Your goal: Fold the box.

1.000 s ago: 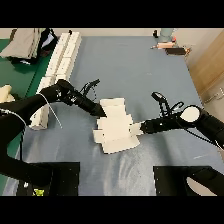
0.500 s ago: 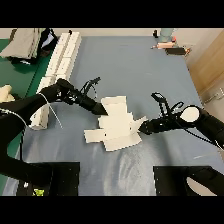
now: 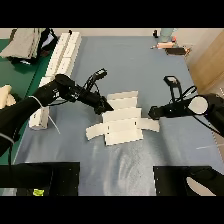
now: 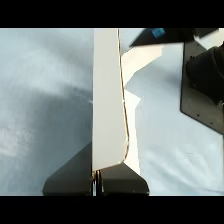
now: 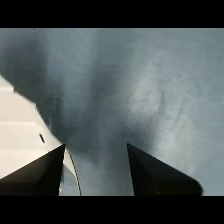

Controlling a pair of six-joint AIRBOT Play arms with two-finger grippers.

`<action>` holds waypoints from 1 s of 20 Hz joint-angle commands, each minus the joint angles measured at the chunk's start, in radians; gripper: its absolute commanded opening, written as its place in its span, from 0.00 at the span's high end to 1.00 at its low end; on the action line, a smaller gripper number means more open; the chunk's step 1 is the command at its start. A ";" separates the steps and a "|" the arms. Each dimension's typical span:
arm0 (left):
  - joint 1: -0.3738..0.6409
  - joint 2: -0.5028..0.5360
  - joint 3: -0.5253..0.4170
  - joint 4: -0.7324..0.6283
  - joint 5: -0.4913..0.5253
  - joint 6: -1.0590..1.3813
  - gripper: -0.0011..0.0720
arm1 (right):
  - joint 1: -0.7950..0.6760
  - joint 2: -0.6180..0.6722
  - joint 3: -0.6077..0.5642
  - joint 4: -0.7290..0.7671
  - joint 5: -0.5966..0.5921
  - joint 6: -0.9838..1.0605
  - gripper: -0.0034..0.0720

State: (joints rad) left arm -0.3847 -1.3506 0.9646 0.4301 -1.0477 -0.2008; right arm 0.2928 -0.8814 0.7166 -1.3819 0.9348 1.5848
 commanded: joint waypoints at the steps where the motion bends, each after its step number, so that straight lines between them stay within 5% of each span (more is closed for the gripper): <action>1: -0.077 0.103 -0.084 0.000 0.204 0.143 0.97 | -0.003 0.004 0.077 -0.085 0.000 0.097 0.18; 3: -0.135 0.160 -0.179 -0.031 0.346 0.244 0.97 | -0.003 0.003 0.079 -0.083 0.000 0.156 0.27; 5: -0.198 0.214 -0.278 -0.093 0.507 0.365 0.97 | -0.003 0.003 0.079 -0.055 -0.005 0.166 0.56; 8: -0.269 0.269 -0.387 -0.245 0.656 0.511 0.97 | 0.006 0.003 0.075 0.037 0.000 0.159 0.77; 12: -0.303 0.272 -0.413 -0.300 0.649 0.544 0.97 | 0.035 0.002 0.042 0.034 0.004 0.161 0.77; 14: -0.307 0.273 -0.413 -0.300 0.665 0.560 0.97 | 0.035 0.002 -0.008 0.036 0.004 0.161 0.91; 20: -0.306 0.278 -0.413 -0.299 0.671 0.566 0.97 | 0.035 -0.002 -0.182 0.035 -0.048 0.163 0.92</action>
State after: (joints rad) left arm -0.6880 -1.0748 0.5545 0.1371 -0.3866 0.3504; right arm 0.3267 -0.8806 0.6029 -1.3491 0.9138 1.7458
